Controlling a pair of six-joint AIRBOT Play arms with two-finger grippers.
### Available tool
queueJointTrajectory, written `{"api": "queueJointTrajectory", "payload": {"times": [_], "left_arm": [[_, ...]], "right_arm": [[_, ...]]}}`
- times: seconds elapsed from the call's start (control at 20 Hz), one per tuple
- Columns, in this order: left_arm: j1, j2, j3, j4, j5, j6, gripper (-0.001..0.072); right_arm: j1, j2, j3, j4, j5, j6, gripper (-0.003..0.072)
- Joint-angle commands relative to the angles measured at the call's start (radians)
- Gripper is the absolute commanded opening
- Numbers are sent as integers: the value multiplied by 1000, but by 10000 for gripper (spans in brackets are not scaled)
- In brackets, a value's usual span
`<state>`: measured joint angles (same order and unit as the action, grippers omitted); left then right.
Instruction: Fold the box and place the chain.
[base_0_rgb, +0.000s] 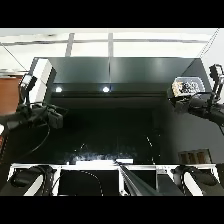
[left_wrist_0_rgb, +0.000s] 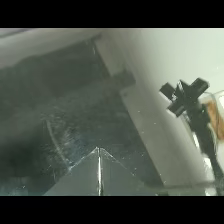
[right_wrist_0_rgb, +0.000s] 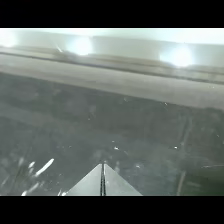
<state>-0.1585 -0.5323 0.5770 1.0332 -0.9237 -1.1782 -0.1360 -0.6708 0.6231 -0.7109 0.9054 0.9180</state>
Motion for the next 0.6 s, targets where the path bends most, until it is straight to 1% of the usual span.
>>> {"api": "queueJointTrajectory", "payload": {"times": [0.0,0.1,0.2,0.55], "left_arm": [[-25,158,-104,8,26,-3,28],[-25,178,-110,44,23,-60,28],[-25,169,-110,87,23,-133,28],[-26,154,-111,80,26,-135,28]], "right_arm": [[0,8,-44,3,-64,-13,14],[0,8,-44,3,-61,-13,15],[0,8,-44,3,-61,-13,15],[0,8,-44,3,-61,-13,15]]}}
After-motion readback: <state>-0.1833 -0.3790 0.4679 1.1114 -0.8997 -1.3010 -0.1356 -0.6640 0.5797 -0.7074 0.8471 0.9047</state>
